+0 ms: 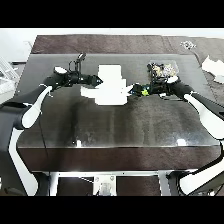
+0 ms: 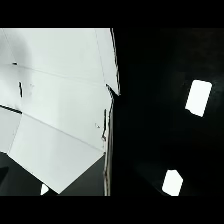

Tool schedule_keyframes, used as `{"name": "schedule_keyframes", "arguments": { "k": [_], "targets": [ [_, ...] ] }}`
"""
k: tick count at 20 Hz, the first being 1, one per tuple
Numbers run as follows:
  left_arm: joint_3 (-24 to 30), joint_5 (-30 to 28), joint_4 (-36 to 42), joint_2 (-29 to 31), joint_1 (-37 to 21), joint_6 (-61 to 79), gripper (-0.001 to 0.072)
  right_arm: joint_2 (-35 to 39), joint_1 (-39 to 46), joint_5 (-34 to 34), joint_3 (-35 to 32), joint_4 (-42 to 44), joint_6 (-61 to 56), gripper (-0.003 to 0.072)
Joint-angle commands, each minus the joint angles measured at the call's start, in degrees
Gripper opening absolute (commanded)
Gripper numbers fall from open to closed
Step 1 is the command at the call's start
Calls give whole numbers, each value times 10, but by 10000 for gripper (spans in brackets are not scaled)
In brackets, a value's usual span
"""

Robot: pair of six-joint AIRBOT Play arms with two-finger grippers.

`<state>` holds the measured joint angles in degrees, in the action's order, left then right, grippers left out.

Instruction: Fold the box and place the chain.

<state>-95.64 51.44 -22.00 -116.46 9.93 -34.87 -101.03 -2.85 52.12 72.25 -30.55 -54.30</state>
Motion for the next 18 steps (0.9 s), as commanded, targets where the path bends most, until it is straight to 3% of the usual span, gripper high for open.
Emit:
{"name": "schedule_keyframes", "arguments": {
  "k": [1,3,10,11,12,18],
  "targets": [
    [-1,13,-3,0,3,11,525,0,2,0,1,0,0,11],
    [-1,13,-1,0,3,26,353,0,2,0,1,0,0,12],
    [-1,11,37,0,3,58,346,0,2,0,1,-1,2,11],
    [-1,12,45,0,3,66,317,0,2,0,1,-1,4,12],
    [-1,12,49,0,3,69,234,0,2,0,1,-1,4,12],
    [-1,11,49,0,3,70,260,0,2,0,1,-1,4,12]
  ]
}}
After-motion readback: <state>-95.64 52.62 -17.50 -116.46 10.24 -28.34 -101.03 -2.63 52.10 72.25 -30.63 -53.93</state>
